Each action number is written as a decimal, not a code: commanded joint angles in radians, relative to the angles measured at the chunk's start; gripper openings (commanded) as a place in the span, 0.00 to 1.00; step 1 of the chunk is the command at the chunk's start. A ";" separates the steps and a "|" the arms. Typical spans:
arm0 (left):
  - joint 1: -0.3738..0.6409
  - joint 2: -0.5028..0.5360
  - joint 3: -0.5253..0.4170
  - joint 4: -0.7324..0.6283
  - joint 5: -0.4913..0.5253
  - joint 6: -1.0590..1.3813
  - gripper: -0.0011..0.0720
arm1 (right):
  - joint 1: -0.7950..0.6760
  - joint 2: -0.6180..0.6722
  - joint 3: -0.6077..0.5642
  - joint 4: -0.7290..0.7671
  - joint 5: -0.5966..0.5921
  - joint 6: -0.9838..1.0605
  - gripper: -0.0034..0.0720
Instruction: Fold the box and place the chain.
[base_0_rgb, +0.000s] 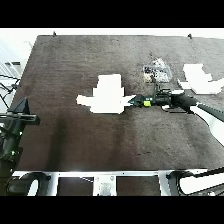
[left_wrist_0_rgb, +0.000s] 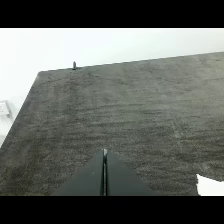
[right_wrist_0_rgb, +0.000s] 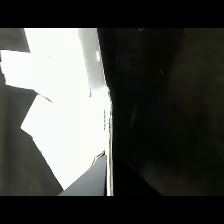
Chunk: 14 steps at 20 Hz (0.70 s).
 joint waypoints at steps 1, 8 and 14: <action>0.000 0.001 0.001 -0.002 -0.013 0.000 0.04 | 0.058 -0.014 0.038 -0.012 -0.088 0.008 0.06; 0.000 0.001 0.002 -0.001 -0.065 0.001 0.40 | 0.076 -0.022 0.076 -0.047 -0.089 0.045 0.06; 0.000 -0.005 0.027 0.005 -0.156 0.001 0.90 | 0.076 -0.023 0.076 -0.047 -0.088 0.045 0.06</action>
